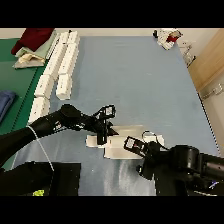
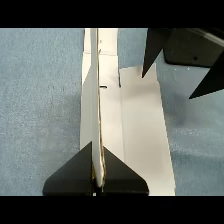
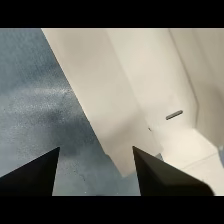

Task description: Fold the box.

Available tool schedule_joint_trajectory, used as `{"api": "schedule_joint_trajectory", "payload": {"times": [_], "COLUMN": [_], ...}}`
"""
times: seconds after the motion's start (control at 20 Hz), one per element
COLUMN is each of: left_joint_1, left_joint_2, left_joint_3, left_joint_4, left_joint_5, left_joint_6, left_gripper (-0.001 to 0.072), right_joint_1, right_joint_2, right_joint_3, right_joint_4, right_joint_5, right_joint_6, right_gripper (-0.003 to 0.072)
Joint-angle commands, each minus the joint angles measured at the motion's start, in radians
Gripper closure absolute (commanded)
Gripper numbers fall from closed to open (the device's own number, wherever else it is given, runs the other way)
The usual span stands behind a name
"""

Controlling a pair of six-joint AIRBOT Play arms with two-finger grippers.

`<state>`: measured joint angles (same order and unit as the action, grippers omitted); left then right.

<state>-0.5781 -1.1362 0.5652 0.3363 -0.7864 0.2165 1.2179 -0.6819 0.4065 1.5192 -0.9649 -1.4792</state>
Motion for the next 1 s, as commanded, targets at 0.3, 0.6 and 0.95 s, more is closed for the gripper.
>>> {"api": "schedule_joint_trajectory", "payload": {"times": [0.3, 0.6, 0.95], "left_joint_1": [0.000, 0.000, 0.000], "left_joint_2": [0.000, 0.000, 0.000], "left_joint_3": [0.000, 0.000, 0.000], "left_joint_4": [0.000, 0.000, 0.000], "left_joint_5": [0.000, 0.000, 0.000], "left_joint_6": [0.000, 0.000, 0.000], "left_gripper": [0.0700, 0.0700, 0.0700], "right_joint_1": [0.043, 0.043, 0.042], "right_joint_2": [-0.152, -0.122, -0.109], "right_joint_3": [0.048, 0.130, 0.142], "right_joint_4": [-0.338, -0.340, -0.371], "right_joint_5": [0.041, -0.046, -0.139], "right_joint_6": [0.196, 0.328, 0.443], "right_gripper": [0.0050, 0.0049, 0.0026]}}
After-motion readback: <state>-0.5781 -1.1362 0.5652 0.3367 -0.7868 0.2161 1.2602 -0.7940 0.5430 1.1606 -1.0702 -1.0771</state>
